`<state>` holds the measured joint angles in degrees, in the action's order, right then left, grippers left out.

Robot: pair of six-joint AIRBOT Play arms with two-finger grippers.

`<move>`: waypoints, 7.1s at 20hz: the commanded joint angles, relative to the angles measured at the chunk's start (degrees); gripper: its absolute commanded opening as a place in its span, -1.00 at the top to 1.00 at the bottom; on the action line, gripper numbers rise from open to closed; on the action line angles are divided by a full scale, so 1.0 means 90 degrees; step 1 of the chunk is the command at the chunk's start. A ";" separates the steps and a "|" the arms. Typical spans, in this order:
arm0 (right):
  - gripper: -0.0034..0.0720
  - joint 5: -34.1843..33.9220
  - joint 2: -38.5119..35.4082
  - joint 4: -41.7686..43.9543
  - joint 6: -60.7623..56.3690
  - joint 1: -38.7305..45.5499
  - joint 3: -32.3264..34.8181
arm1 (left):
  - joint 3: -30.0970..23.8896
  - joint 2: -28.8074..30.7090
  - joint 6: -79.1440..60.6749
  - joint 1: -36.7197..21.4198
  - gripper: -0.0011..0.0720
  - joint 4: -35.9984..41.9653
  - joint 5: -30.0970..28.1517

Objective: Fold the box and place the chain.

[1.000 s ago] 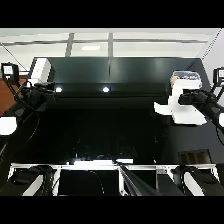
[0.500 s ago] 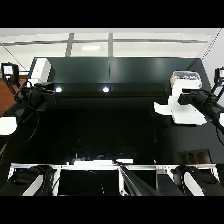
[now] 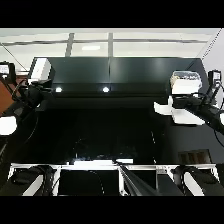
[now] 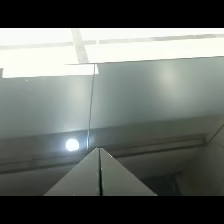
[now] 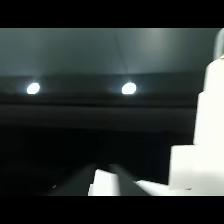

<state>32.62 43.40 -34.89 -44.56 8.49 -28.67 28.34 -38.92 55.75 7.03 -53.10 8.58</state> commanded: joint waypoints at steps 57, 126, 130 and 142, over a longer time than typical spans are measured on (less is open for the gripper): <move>0.87 0.0979 0.1474 0.1088 0.0160 -0.1268 0.0318 | 0.2004 -0.4005 -0.0576 -0.0010 -0.95 0.2387 0.5037; -0.96 0.0500 0.1909 -0.0901 0.4629 -0.3451 -0.0755 | 0.3371 -0.5943 -0.6436 0.1889 0.90 0.1452 0.5433; -0.96 0.0651 0.2297 -0.0260 0.5367 -0.3223 -0.0753 | 0.3371 -0.5943 -0.6436 0.1889 0.90 0.1452 0.5433; -0.96 0.1355 0.2800 0.0874 0.6470 -0.2888 -0.0750 | 0.3373 -0.5943 -0.6436 0.1889 0.90 0.1452 0.5430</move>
<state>43.09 67.00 -29.69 10.55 -16.49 -35.40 58.70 -92.40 -2.20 24.01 -40.05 57.58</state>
